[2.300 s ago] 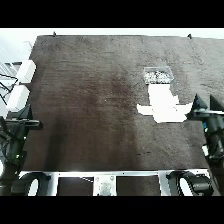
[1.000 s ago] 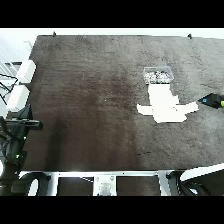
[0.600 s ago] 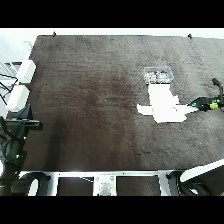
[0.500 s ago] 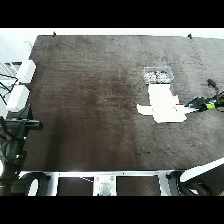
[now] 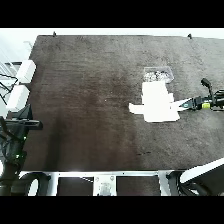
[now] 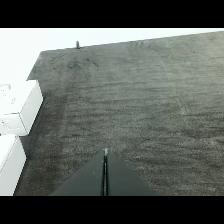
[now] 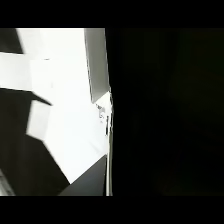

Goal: Fold the box and place the chain.

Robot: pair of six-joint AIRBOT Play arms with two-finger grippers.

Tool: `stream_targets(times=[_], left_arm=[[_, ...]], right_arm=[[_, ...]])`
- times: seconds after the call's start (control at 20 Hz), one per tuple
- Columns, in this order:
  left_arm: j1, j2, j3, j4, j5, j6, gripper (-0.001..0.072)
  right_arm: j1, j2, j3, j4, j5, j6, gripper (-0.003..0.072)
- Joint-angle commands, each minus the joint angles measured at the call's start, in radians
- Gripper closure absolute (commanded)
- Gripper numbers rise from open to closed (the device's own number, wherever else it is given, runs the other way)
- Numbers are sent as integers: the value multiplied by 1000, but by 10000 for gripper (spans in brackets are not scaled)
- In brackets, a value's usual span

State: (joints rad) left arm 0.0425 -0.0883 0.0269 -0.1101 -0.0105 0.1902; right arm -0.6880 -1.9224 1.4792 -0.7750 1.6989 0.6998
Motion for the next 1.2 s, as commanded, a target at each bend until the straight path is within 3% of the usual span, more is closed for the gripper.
stream_targets(times=[0.0, 0.2, 0.3, 0.55, 0.7, 0.9, 1.15], left_arm=[[0, 1, 0, 0, 0, 0, 691], [0, 1, 0, 0, 0, 0, 690], [0, 1, 0, 0, 0, 0, 690], [0, 1, 0, 0, 0, 0, 690], [0, 1, 0, 0, -1, 0, 690], [0, 1, 0, 0, -5, -3, 690], [0, 1, 0, 0, -84, -2, 690]], right_arm=[[56, 130, -205, 190, -75, -12, 679], [217, 319, -518, 441, -208, -57, 679], [344, 363, -591, 502, -312, -37, 679], [649, 364, -570, 508, -616, 60, 679], [744, 364, -545, 486, -780, 61, 679], [760, 356, -538, 451, -818, 56, 679], [756, 356, -534, 396, -844, 16, 678]])
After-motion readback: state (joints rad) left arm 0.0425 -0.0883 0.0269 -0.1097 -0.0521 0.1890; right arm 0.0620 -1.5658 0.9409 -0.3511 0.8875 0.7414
